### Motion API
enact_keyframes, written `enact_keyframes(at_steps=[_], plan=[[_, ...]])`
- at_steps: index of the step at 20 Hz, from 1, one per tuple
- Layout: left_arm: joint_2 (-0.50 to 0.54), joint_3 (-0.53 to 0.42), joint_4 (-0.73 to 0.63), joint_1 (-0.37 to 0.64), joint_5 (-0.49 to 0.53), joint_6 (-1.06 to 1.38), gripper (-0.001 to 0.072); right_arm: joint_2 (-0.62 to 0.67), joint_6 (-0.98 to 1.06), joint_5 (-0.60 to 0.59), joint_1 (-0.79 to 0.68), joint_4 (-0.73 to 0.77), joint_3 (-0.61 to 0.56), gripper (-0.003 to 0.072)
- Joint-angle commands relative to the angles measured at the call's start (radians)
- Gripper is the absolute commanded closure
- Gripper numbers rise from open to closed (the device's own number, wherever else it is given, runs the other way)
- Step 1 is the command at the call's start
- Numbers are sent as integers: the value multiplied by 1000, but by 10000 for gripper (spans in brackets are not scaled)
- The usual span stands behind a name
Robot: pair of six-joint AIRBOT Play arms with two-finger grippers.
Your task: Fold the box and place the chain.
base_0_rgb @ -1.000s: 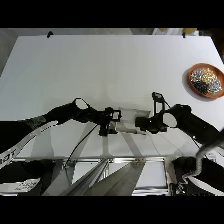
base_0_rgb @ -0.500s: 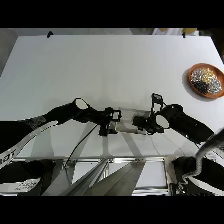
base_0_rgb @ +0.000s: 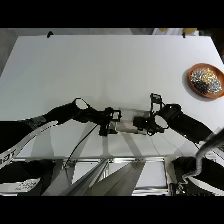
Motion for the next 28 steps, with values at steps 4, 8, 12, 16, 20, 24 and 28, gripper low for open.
enact_keyframes(at_steps=[4,8,12,16,20,24,28], plan=[[0,0,0,0,0,0,456,4,-81,69,-4,-18,63,281],[0,0,0,0,0,0,456,4,-100,102,-5,-21,64,281],[0,0,0,0,0,0,456,4,-108,75,-4,-16,64,282],[0,0,0,0,-1,0,456,0,-108,31,6,-8,62,292],[1,0,0,0,0,0,456,-48,-108,55,18,12,61,293],[0,0,0,0,0,0,456,-48,-95,82,30,15,61,420],[0,0,0,0,0,0,456,-48,-69,107,30,17,60,471]])
